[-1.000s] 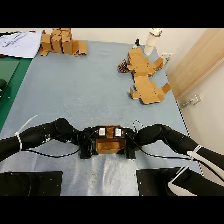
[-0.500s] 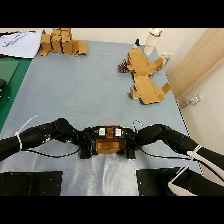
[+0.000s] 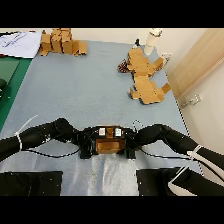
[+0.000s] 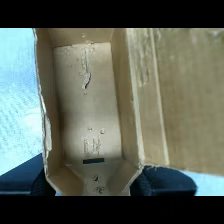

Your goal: Fold the box.

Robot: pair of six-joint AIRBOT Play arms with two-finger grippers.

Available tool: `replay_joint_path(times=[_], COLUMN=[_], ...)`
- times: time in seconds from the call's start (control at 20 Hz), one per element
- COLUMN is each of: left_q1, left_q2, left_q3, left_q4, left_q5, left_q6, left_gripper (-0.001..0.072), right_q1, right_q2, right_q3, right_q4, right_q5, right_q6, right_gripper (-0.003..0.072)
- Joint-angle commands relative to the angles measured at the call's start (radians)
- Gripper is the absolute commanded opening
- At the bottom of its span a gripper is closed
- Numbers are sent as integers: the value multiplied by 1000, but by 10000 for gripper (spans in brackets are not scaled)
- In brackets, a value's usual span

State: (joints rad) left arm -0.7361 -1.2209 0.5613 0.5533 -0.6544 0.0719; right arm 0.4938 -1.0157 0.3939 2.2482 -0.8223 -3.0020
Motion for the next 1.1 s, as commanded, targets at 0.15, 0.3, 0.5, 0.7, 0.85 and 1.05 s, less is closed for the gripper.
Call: replay_joint_path(times=[0.15,0.3,0.5,0.7,0.85,1.05], left_q1=[0,0,0,0,0,0], left_q2=[-1,-1,-1,-1,-1,-1], left_q3=[0,0,0,0,0,0], left_q4=[0,0,0,0,0,0], left_q5=[0,0,0,0,0,0], left_q6=[-1,-1,-1,-1,-1,-1], left_gripper=[464,463,464,464,464,463], right_q1=[0,-2,-2,-2,-2,-2], right_q2=[8,52,153,275,373,451], right_q3=[16,16,16,16,16,16], right_q4=[-13,-24,-153,-320,-341,-314], right_q5=[-19,-24,-25,-27,-32,-32], right_q6=[49,52,182,409,592,1087], right_gripper=[713,713,713,712,706,704])
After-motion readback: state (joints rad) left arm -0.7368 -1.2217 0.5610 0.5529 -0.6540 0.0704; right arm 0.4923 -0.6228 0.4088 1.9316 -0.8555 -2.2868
